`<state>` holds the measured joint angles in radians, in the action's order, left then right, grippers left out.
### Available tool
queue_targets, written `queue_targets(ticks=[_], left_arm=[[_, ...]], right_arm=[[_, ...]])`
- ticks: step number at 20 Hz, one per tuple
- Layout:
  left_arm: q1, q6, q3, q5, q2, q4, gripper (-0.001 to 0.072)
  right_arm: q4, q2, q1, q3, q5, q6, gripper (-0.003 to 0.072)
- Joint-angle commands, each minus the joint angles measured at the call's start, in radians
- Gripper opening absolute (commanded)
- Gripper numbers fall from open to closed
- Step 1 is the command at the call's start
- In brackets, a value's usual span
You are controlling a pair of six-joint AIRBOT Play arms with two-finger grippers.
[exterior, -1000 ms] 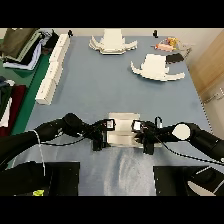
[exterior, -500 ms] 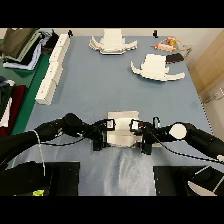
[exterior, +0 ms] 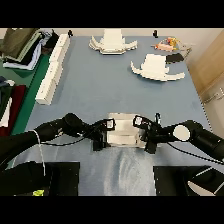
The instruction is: Fold the box.
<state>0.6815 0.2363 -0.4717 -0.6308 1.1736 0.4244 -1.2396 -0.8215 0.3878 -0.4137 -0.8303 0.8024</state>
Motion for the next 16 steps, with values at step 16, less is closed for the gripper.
queue_targets(ticks=[16], left_arm=[[0.000, 0.002, -0.001, 0.000, 0.000, 0.001, 0.0480]], right_arm=[[-0.053, -0.121, -0.270, -0.072, -0.335, 0.897, 0.0005]])
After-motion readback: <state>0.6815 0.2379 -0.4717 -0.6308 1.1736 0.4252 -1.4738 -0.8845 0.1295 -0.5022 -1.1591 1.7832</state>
